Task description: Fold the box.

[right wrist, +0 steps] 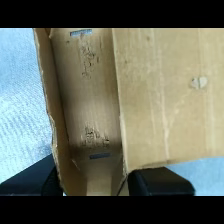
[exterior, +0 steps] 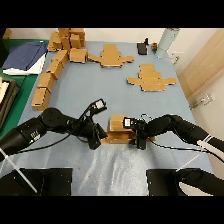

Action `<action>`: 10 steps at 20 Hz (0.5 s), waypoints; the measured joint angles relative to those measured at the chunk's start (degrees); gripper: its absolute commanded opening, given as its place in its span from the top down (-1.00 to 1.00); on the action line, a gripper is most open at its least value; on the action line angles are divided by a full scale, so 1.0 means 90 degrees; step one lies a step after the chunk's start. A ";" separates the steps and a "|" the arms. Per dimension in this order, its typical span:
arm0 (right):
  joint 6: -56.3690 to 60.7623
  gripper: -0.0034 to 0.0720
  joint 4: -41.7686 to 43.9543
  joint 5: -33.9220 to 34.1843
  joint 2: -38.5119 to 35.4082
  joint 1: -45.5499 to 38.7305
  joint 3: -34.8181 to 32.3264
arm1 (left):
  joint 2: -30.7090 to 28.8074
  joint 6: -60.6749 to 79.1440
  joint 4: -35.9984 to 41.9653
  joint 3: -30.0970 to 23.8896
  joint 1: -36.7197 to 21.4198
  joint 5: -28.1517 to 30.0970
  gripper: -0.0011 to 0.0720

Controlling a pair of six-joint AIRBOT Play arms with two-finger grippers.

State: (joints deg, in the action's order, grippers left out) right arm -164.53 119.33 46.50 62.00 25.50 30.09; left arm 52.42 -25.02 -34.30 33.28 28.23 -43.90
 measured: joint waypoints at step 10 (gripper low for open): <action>0.0000 -0.21 -0.0005 0.0005 0.0000 0.0000 0.0000 | 0.0342 0.2455 0.0255 -0.0738 -0.0049 0.0855 -0.93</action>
